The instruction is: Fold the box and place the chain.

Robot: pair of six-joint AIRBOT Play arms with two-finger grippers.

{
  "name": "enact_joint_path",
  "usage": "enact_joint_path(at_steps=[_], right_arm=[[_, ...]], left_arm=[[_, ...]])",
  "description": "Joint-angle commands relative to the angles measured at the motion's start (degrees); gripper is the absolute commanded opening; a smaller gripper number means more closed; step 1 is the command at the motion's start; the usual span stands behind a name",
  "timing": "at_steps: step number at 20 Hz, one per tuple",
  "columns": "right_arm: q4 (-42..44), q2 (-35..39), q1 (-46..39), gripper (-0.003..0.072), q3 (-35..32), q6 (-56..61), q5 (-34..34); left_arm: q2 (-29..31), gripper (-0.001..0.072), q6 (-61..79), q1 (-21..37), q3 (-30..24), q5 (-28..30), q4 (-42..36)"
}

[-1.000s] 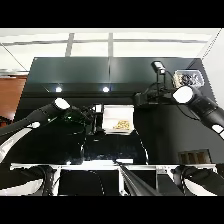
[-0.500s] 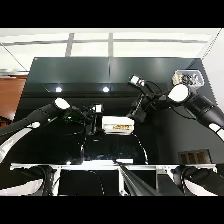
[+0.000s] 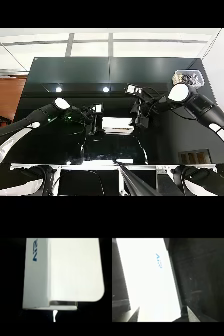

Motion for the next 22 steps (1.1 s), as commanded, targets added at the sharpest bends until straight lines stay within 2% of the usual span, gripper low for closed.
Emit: enact_joint_path(at_steps=[1,6,7,8,13,14,15,16,22], right_arm=[[0.37,-0.79,1.68,0.0709,-1.27,-2.75,-3.34],[0.35,-1.46,4.13,0.0694,-1.27,-2.86,-6.82],[0.33,-1.46,4.35,0.0575,-1.27,-2.84,-6.67],[0.35,-1.46,4.37,0.0490,-1.27,-2.82,-6.34],[0.35,-1.49,4.37,0.0479,-1.49,-2.82,-6.12],[0.20,-1.53,4.37,0.0415,-1.57,-2.82,-5.92],[0.11,-1.57,4.35,0.0259,-1.62,-2.82,-5.62],[0.02,-1.60,4.35,0.0201,-1.66,-2.84,-5.62],[-0.76,-1.60,4.37,0.0200,-1.66,-2.82,-4.11]], left_arm=[[-0.02,0.0464,0.00,-0.02,0.07,0.04,-0.13],[-0.02,0.0464,0.00,-0.02,0.07,0.07,-0.13],[-0.02,0.0463,0.00,-0.02,0.07,0.07,-0.13],[-0.02,0.0464,0.00,-0.02,0.07,0.04,-0.13],[-0.02,0.0464,0.00,-0.02,0.07,0.07,-0.11],[-0.02,0.0464,0.00,-0.02,0.07,0.07,-0.13],[-0.02,0.0464,0.00,-0.02,0.07,0.07,-0.13],[-0.02,0.0464,0.00,-0.02,0.07,0.07,-0.13],[-0.02,0.0464,0.00,-0.02,0.07,0.07,-0.11]])
